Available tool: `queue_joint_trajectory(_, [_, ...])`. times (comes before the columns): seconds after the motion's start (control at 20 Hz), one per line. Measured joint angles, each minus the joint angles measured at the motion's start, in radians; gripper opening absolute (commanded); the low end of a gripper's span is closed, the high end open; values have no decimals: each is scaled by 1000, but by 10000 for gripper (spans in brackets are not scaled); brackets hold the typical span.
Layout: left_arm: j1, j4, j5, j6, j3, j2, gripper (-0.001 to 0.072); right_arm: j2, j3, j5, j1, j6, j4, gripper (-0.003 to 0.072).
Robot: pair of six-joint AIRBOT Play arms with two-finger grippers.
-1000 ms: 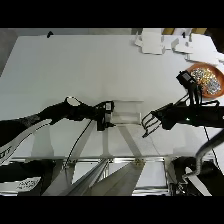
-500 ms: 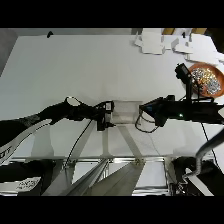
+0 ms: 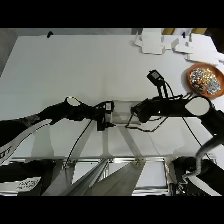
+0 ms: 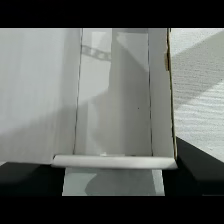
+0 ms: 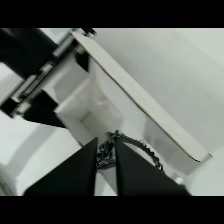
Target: Fold the box and place the chain.
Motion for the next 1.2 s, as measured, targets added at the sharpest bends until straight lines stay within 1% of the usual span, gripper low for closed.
queue_joint_trajectory(0.1, [0,0,0,0,0,0,319,-13,20,16,-1,30,-47,206])
queue_joint_trajectory(0.2, [0,0,0,0,0,0,319,-12,68,84,-20,44,-89,196])
queue_joint_trajectory(0.25, [0,0,0,0,0,0,319,-8,94,122,-36,52,-111,168])
queue_joint_trajectory(0.3, [0,0,0,0,0,0,319,-4,118,159,-55,62,-136,163])
queue_joint_trajectory(0.4, [0,0,0,0,0,0,319,4,153,231,-102,93,-211,159])
queue_joint_trajectory(0.5, [0,0,0,0,0,0,319,6,168,272,-138,138,-317,159])
queue_joint_trajectory(0.65, [0,0,0,0,0,0,319,-5,166,293,-168,173,-468,169])
queue_joint_trajectory(0.7, [0,0,0,0,0,0,319,-15,159,294,-174,167,-505,202])
queue_joint_trajectory(0.75, [0,0,0,0,0,0,319,-26,151,294,-178,146,-529,207])
queue_joint_trajectory(1.0, [0,0,0,0,0,0,319,-89,85,286,-186,-25,-573,208])
queue_joint_trajectory(1.2, [0,0,0,0,0,0,319,-126,29,257,-187,-161,-545,208])
